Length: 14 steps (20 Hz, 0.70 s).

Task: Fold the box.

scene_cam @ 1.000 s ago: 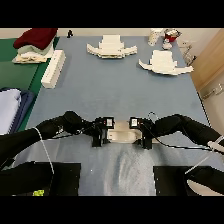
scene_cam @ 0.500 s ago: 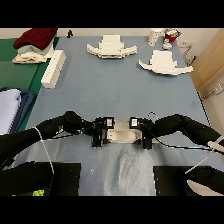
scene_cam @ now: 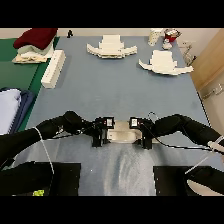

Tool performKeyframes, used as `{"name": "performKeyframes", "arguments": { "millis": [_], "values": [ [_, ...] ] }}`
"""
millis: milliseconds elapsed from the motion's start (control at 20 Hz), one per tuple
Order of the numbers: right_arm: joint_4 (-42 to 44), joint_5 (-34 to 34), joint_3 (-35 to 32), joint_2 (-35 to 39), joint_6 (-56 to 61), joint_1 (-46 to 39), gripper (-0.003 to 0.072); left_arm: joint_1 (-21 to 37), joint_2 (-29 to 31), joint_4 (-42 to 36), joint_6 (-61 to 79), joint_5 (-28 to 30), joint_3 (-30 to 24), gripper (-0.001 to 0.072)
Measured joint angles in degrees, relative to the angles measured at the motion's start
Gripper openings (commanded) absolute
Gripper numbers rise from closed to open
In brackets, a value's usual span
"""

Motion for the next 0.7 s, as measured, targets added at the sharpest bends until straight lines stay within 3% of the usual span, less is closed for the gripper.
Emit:
{"name": "performKeyframes", "arguments": {
  "millis": [500,600,700],
  "values": [
    [0.00,0.09,0.00,0.00,0.02,0.00,0.0493,0.00,0.00,-0.04,0.00,0.00,0.00,0.0454],
    [0.02,0.00,0.00,0.02,0.22,0.00,0.0720,-0.02,-0.02,-0.09,-0.15,-0.07,-0.02,0.0454],
    [-0.22,-0.46,0.11,0.44,1.53,0.09,0.0720,-0.02,-0.02,-0.09,-0.15,-0.33,-0.04,0.0454]
  ]
}}
